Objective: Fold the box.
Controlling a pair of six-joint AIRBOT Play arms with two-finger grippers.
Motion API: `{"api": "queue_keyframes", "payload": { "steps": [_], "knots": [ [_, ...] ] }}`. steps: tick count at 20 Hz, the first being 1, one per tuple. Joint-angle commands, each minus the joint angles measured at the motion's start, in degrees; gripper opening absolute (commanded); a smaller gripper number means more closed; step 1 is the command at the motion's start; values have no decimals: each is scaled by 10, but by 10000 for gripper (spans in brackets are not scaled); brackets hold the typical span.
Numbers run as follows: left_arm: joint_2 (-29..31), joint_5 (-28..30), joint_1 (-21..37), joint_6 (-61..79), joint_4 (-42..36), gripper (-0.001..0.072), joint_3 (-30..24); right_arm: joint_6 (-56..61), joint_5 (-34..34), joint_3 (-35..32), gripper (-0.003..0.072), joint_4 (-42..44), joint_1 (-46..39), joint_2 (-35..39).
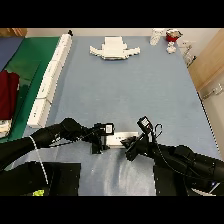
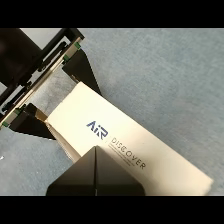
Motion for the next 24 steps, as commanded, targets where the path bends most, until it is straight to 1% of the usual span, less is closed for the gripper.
{"api": "queue_keyframes", "payload": {
  "steps": [1,4,12,16,17,19,22,23,24],
  "knots": [
    [0,0,0,0,0,362,0,0,-12,-1,5,-3,1,-1],
    [0,0,0,0,0,362,0,0,-12,0,5,-4,0,3],
    [0,0,0,0,0,362,0,0,-13,9,6,-30,0,79],
    [0,0,0,0,0,362,0,0,-23,13,6,-37,-1,94],
    [0,0,0,0,0,362,0,0,-46,22,6,-44,-6,93],
    [0,0,0,0,0,362,0,1,-145,63,6,-80,-35,90],
    [0,0,0,0,0,362,0,6,-327,166,5,-147,-129,56],
    [0,0,0,0,0,362,0,-2,-379,203,4,-157,-169,33],
    [0,0,0,0,0,363,0,-37,-428,239,4,-155,-208,4]
  ]
}}
